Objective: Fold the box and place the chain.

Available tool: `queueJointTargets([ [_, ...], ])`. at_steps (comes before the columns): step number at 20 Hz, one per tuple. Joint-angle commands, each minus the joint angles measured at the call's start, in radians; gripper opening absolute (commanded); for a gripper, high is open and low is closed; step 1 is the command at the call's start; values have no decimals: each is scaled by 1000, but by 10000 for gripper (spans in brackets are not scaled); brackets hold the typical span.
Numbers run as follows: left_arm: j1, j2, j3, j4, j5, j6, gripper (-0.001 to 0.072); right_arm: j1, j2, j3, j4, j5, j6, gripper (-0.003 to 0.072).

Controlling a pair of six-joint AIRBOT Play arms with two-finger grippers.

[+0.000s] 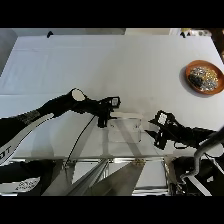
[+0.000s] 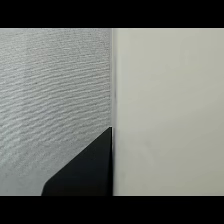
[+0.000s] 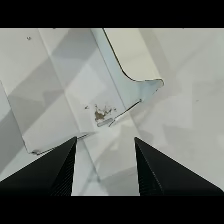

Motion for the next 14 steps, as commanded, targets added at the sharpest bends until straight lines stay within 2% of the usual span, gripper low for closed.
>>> queueJointTargets([
  [1,0,1,1,-11,0,-1,4,1,0,0,-1,-2,40,395],
  [7,0,11,1,7,53,-106,1,1,0,0,0,-2,40,395],
  [14,-6,59,1,56,49,-110,0,1,0,0,0,-2,40,395],
])
